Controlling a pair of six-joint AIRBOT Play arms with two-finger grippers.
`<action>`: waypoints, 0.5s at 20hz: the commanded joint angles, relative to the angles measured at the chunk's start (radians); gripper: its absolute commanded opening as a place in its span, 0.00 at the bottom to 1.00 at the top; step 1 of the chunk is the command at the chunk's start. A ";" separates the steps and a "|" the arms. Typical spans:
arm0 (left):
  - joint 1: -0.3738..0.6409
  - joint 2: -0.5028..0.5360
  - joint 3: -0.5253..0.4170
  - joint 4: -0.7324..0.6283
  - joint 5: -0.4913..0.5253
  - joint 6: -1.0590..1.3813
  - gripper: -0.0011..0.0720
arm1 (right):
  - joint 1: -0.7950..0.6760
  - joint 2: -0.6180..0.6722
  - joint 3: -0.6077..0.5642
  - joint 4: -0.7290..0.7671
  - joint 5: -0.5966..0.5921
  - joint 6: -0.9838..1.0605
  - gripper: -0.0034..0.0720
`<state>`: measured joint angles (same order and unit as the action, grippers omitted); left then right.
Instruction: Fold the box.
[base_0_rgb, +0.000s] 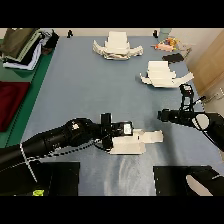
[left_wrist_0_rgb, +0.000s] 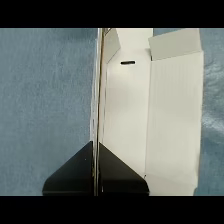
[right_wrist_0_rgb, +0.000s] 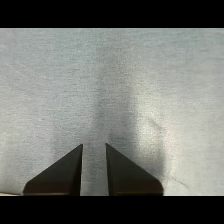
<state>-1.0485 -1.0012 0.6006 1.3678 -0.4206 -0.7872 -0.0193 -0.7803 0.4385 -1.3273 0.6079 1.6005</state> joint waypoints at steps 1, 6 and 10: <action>0.001 -0.002 0.010 0.005 -0.096 -0.068 0.03 | 0.001 0.001 0.001 0.000 0.000 0.000 0.34; 0.003 -0.002 0.071 0.004 -0.106 -0.079 0.03 | 0.001 0.001 0.001 0.006 0.001 0.000 0.34; 0.003 -0.029 0.116 0.005 -0.163 -0.078 0.03 | 0.001 0.001 0.001 0.016 0.001 0.000 0.34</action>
